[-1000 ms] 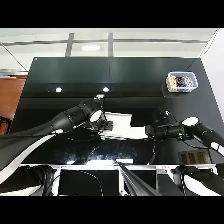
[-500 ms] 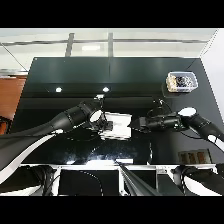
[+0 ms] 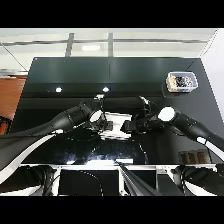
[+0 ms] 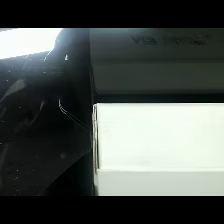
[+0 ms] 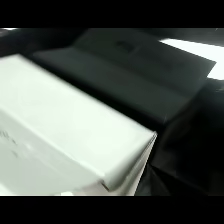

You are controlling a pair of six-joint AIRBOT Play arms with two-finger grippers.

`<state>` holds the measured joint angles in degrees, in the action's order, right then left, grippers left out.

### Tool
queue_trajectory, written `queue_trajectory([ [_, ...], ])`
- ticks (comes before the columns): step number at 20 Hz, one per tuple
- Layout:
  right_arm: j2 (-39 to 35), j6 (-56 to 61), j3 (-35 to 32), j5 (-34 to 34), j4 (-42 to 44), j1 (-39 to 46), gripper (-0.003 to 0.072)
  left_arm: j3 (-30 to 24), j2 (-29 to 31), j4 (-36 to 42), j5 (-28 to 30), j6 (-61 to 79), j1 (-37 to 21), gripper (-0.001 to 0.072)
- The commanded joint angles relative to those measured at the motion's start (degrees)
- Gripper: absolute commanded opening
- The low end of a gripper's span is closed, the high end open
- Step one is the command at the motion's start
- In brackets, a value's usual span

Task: Fold the box and place the chain.

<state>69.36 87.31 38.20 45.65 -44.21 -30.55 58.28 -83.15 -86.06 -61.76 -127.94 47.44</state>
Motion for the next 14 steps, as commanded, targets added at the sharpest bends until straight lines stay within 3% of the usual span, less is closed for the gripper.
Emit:
queue_trajectory([
  [1,0.09,26.88,6.36,-1.95,-24.02,-7.08,0.0557,0.0,0.02,0.0,-0.02,0.02,-0.02,0.003],
  [4,0.55,41.51,10.95,6.08,-36.89,-10.36,0.0544,0.0,0.02,0.0,-0.02,0.02,-0.02,0.0031],
  [5,1.03,42.42,12.0,8.15,-37.79,-10.99,0.0494,0.0,0.02,0.0,-0.02,0.02,-0.02,0.0031],
  [8,3.89,45.9,14.71,12.15,-38.62,-13.18,0.0486,0.0,0.02,0.0,-0.02,0.02,-0.02,0.0031],
  [10,6.03,47.82,16.13,14.73,-40.13,-15.08,0.0365,0.0,0.02,0.0,0.02,0.02,-0.02,0.0031],
  [14,7.34,52.22,16.57,15.96,-41.81,-17.49,0.0343,0.0,0.02,0.0,0.0,0.02,-0.02,0.0031],
])
